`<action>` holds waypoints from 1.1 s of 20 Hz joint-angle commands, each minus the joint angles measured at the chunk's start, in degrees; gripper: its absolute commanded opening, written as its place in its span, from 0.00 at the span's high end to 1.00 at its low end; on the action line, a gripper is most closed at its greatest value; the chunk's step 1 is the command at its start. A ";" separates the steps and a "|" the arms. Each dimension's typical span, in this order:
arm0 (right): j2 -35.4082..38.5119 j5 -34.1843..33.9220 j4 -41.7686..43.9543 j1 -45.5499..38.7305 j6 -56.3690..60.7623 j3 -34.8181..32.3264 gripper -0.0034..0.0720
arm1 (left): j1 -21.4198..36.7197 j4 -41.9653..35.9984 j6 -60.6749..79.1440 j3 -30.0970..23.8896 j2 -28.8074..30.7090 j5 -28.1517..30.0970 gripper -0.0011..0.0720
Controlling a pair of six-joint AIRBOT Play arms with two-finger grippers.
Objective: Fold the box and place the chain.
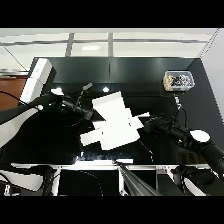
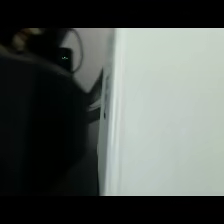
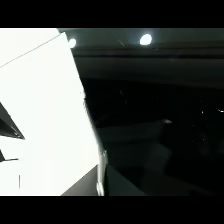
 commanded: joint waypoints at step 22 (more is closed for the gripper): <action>0.24 29.49 -51.45 -7.08 -1.79 15.56 0.22 | -16.24 7.61 28.74 -13.94 20.68 33.16 0.95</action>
